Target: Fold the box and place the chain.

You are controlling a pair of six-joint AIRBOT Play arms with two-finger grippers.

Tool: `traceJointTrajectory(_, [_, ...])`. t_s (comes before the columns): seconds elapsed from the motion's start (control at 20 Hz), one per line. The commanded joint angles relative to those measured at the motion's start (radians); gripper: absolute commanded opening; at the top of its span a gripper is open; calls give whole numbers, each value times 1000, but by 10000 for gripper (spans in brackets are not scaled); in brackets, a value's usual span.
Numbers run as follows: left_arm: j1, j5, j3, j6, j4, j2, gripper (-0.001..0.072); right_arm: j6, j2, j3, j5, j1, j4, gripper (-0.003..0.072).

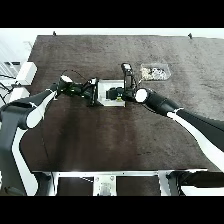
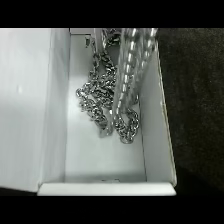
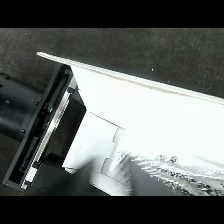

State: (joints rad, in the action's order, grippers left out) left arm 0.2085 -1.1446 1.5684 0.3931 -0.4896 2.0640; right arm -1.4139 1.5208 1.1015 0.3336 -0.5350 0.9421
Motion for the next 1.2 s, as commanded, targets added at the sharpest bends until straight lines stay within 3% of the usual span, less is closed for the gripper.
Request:
traceJointTrajectory(0.0, [-1, 1, 0, 0, 0, 0, 624, 4, -3, 0, 3, 3, -14, 430])
traceJointTrajectory(0.25, [-1, 2, 0, 0, 0, 0, 624, 41, -108, -4, 115, 101, 30, 411])
traceJointTrajectory(0.5, [-1, 2, 0, 0, 0, 0, 624, 27, -113, -67, 91, 351, 52, 409])
traceJointTrajectory(0.7, [-1, 3, 0, 0, 0, 0, 624, 0, -4, -47, -42, 474, -25, 435])
traceJointTrajectory(1.15, [0, 5, 0, 0, 0, 0, 624, 0, 338, 266, -29, 456, -119, 431])
